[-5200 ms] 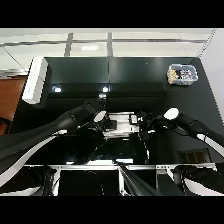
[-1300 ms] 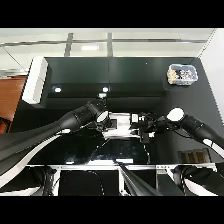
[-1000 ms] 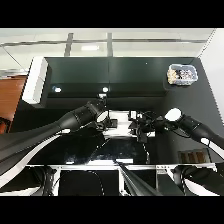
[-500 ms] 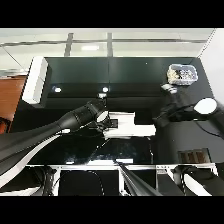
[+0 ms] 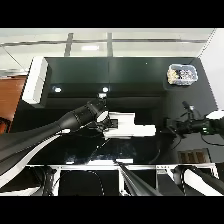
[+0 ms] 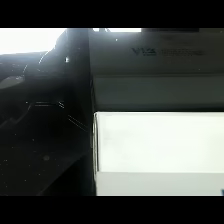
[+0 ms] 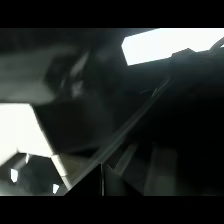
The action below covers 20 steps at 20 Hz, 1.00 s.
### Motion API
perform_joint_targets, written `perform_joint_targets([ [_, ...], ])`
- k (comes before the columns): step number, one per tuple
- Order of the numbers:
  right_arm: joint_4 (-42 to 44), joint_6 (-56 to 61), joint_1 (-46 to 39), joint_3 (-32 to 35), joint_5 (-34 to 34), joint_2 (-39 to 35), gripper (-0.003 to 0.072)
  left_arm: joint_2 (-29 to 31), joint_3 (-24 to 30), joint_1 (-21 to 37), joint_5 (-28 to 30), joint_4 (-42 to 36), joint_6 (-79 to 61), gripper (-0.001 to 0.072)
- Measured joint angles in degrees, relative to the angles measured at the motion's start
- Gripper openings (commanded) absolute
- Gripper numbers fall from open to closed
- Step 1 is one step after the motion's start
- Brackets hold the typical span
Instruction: Fold the box and place the chain.
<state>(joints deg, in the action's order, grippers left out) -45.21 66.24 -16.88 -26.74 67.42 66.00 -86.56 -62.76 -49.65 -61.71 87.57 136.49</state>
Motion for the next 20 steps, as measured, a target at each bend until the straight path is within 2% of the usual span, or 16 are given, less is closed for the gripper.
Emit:
perform_joint_targets([
  [5, 11.7, -10.5, 9.4, 0.4, 0.3, 5.6, 0.0017, 0.0, 0.0, 0.0, 0.0, 0.0, 0.0, 0.0026],
  [6, 13.8, -12.4, 10.3, -0.2, 0.2, 6.0, 0.0127, 0.0, 0.0, 0.0, 0.0, 0.0, 0.0, 0.0026],
  [7, 15.0, -13.8, 11.0, -1.0, 0.5, 6.3, 0.0455, 0.0, 0.0, 0.0, 0.0, 0.0, 0.0, 0.0027],
  [8, 16.2, -15.0, 11.5, -1.9, 0.9, 6.6, 0.0607, 0.0, 0.0, 0.0, 0.0, 0.0, 0.0, 0.0027],
  [12, 18.4, -17.2, 12.5, -5.7, 4.3, 7.0, 0.0606, 0.0, 0.0, 0.0, 0.0, 0.0, 0.0, 0.0027],
  [13, 18.8, -17.5, 13.0, -6.3, 5.0, 7.0, 0.0559, 0.0, 0.0, 0.0, 0.0, 0.0, 0.0, 0.0026],
  [14, 19.2, -17.6, 13.7, -6.8, 5.5, 7.0, 0.0469, 0.0, 0.0, 0.0, 0.0, 0.0, 0.0, 0.0026],
  [17, 19.5, -16.2, 17.0, -7.9, 5.6, 7.1, 0.0469, 0.0, 0.0, 0.0, 0.0, 0.0, 0.0, 0.0027],
  [18, 19.3, -15.3, 18.1, -8.3, 5.1, 7.1, 0.0449, 0.0, 0.0, 0.0, 0.1, 0.0, 0.0, 0.0027],
  [19, 19.0, -14.7, 19.2, -8.6, 4.6, 7.1, 0.0360, 0.0, 0.0, 0.0, 0.1, 0.0, 0.0, 0.0027],
  [20, 18.8, -13.7, 20.3, -9.0, 4.2, 7.1, 0.0360, 0.0, 0.0, 0.0, 0.1, 0.0, 0.0, 0.0026],
])
